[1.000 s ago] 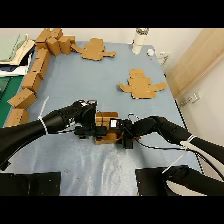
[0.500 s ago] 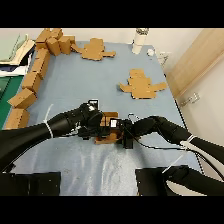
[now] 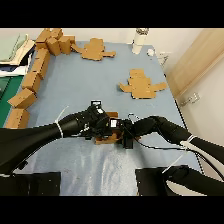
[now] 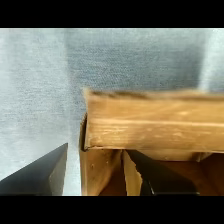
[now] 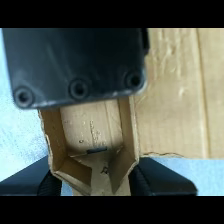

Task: Fold the box.

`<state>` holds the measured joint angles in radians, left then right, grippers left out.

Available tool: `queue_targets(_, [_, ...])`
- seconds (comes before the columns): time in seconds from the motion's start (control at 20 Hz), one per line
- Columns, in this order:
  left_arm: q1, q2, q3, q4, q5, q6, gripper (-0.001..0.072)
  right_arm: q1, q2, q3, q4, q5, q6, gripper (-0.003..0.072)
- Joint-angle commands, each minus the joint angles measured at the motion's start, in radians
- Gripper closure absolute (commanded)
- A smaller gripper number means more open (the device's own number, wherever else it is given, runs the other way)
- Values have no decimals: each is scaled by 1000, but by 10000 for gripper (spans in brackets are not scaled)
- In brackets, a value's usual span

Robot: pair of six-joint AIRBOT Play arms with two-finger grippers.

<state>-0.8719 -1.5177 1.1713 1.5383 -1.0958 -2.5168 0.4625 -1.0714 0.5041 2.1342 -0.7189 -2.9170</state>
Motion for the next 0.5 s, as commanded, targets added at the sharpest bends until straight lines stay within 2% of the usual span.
queue_targets(0.0, [-10, -11, 5, 16, 14, 0, 204, 0, 0, 0, 0, 0, 1, 156])
queue_targets(0.25, [-14, -32, 5, 23, 9, -5, 205, 0, 0, 0, 0, 0, 0, 156])
queue_targets(0.3, [-14, -38, 5, 22, 7, -8, 225, 0, 0, 0, 0, 0, 0, 157])
queue_targets(0.35, [-14, -42, 5, 18, 7, -8, 377, 0, 0, 0, 0, 0, 0, 156])
queue_targets(0.4, [-14, -43, 5, 17, 8, -8, 450, 0, 0, 0, 0, 0, 1, 156])
queue_targets(0.45, [-14, -43, 6, 17, 7, -8, 477, 0, 0, 0, 0, 0, 1, 156])
